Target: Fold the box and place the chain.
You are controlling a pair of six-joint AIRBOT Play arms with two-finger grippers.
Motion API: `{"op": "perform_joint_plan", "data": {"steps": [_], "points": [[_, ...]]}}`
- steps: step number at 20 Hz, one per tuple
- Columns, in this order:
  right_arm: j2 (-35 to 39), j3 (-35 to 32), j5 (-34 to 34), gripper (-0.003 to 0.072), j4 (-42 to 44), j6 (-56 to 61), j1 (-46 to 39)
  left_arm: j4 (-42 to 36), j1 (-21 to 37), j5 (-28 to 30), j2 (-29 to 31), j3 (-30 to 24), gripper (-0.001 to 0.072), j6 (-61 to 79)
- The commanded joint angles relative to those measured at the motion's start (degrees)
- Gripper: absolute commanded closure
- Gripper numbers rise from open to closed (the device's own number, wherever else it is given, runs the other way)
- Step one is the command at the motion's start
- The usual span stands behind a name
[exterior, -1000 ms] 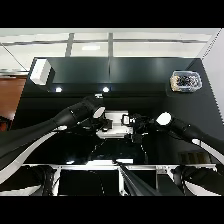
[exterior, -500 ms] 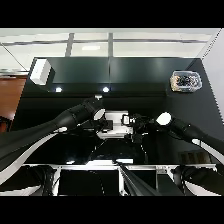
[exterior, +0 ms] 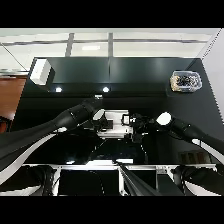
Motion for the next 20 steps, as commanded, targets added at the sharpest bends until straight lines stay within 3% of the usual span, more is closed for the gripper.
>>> {"op": "perform_joint_plan", "data": {"steps": [1,9,12,13,14,19,20], "points": [[0.0,0.0,0.0,0.0507,0.0,0.0,0.0,0.2,0.1,-0.6,0.0,0.0,0.0294,-0.3],[0.0,0.0,0.0,0.0507,0.0,0.0,0.0,-1.1,1.1,-0.4,0.0,-1.8,0.0312,-0.2],[0.0,0.0,0.1,0.0507,0.0,0.0,0.0,-1.2,1.1,0.3,0.0,-1.8,0.0505,-0.3],[0.0,0.0,0.0,0.0507,0.0,0.0,0.0,-1.3,1.1,0.3,0.0,-1.7,0.0625,-0.3],[0.0,0.0,0.0,0.0507,0.0,0.0,0.0,-1.3,1.1,0.3,0.0,-1.7,0.0681,-0.3],[0.0,0.0,0.1,0.0506,0.0,0.0,0.0,-1.0,1.1,0.4,0.0,-1.7,0.0681,-0.2],[0.0,0.0,0.0,0.0421,0.2,0.0,0.0,-0.7,1.1,0.5,0.0,-1.7,0.0681,-0.2]]}}
